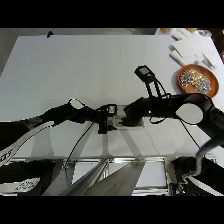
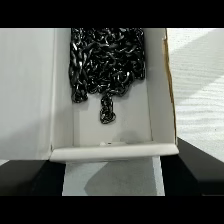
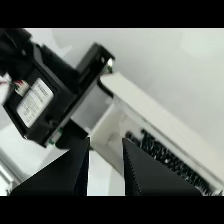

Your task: Fold the box and place the chain.

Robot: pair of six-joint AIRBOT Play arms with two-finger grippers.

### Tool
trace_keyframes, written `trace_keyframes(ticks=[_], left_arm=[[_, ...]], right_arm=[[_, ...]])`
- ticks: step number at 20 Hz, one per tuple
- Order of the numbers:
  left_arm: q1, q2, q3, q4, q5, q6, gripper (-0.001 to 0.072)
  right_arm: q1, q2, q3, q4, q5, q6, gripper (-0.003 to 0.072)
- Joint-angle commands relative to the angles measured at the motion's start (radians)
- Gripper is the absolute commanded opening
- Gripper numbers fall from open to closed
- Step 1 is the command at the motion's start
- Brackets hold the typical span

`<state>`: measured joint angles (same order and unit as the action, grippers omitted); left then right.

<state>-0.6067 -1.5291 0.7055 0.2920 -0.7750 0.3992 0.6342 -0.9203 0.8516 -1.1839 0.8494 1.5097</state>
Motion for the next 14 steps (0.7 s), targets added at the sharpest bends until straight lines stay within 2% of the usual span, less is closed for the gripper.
trace_keyframes(ticks=[1,2,5,10,12,13,14], left_arm=[[0.001,0.001,0.000,0.000,0.000,0.000,0.0314],[0.001,0.000,0.000,0.000,0.000,0.000,0.0314],[0.001,0.000,0.000,0.000,0.000,0.000,0.0314],[0.001,0.000,0.000,0.000,0.000,0.000,0.0314],[0.001,0.000,0.000,0.000,0.000,0.000,0.0314],[0.001,0.000,0.000,0.000,0.000,0.000,0.0314],[0.001,0.001,0.000,0.000,0.000,0.000,0.0314]], right_arm=[[-0.046,-0.003,0.108,-0.041,-0.008,-0.026,0.0229],[-0.090,-0.004,0.141,-0.051,0.003,-0.026,0.0215],[-0.264,-0.010,0.163,-0.067,0.035,-0.026,0.0024],[-0.505,-0.119,0.159,-0.260,0.179,-0.018,0.0017],[-0.549,-0.163,0.137,-0.286,0.187,-0.018,0.0018],[-0.559,-0.183,0.121,-0.286,0.181,-0.018,0.0045],[-0.562,-0.203,0.105,-0.286,0.173,-0.018,0.0145]])
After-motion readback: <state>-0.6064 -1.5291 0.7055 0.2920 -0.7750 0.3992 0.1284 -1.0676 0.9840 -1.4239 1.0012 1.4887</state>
